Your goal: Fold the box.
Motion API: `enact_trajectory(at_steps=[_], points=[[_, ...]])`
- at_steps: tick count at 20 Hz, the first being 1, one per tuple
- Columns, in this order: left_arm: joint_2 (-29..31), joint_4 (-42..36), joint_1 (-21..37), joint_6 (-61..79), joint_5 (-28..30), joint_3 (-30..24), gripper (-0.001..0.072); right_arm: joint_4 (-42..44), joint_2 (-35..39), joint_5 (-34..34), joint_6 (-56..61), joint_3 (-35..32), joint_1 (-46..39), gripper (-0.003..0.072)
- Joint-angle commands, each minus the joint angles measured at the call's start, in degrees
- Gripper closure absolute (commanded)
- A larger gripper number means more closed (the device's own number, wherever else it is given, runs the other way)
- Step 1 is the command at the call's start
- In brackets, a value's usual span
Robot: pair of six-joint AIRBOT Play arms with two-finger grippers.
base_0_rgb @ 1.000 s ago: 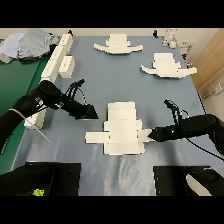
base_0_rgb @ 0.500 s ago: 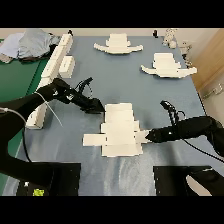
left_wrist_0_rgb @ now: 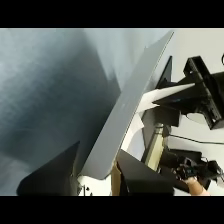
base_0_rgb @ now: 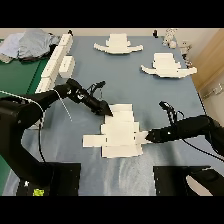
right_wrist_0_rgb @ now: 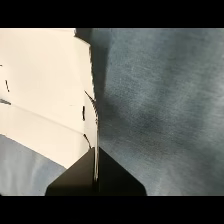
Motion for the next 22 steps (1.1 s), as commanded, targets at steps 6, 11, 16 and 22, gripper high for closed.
enact_trajectory(at_steps=[6,11,16,22], points=[[-0.7,4.8,-0.6,1.6,-7.2,0.8,0.0437,0.0,-0.4,0.0,0.0,0.0,0.0,0.0685],[-0.7,4.9,-0.3,3.1,-6.1,0.8,0.0693,0.0,-0.4,0.1,0.0,0.0,0.0,0.0685],[-0.7,1.4,-0.3,7.1,-6.6,0.8,0.0694,-5.6,-0.4,2.6,0.0,0.3,0.0,0.0395],[4.5,-0.7,-1.1,23.3,-7.6,1.3,0.0697,-40.3,-1.0,2.9,24.3,6.4,-0.4,0.0393]])
